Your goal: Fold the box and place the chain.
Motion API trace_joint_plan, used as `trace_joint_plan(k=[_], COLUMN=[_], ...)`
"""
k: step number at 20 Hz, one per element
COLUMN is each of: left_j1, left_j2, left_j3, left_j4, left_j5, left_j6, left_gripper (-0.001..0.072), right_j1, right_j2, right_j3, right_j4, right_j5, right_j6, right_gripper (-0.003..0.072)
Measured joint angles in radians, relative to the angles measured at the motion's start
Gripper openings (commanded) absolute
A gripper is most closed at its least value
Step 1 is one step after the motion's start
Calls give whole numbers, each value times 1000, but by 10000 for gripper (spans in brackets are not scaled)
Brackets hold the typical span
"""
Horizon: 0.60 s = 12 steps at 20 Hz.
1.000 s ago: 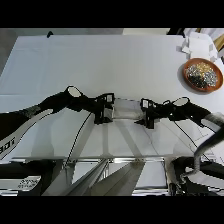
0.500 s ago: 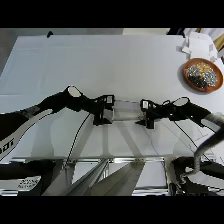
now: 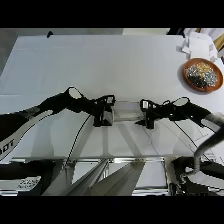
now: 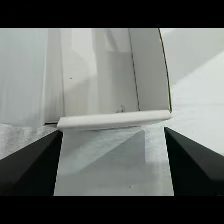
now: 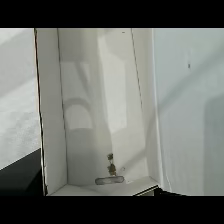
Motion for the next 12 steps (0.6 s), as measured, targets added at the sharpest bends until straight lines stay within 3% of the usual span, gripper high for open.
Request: trace_joint_plan(k=[4, 12], left_j1=[33, 46], left_j2=[24, 56], left_j3=[-1, -14], left_j4=[10, 37], left_j5=[29, -6], left_j6=[-33, -23], left_gripper=[704, 706], right_j1=[0, 0], right_j2=[0, 0], right_j3=[0, 0], right_j4=[1, -2], right_j5=[-3, -3], right_j6=[0, -3], right_gripper=[340, 340])
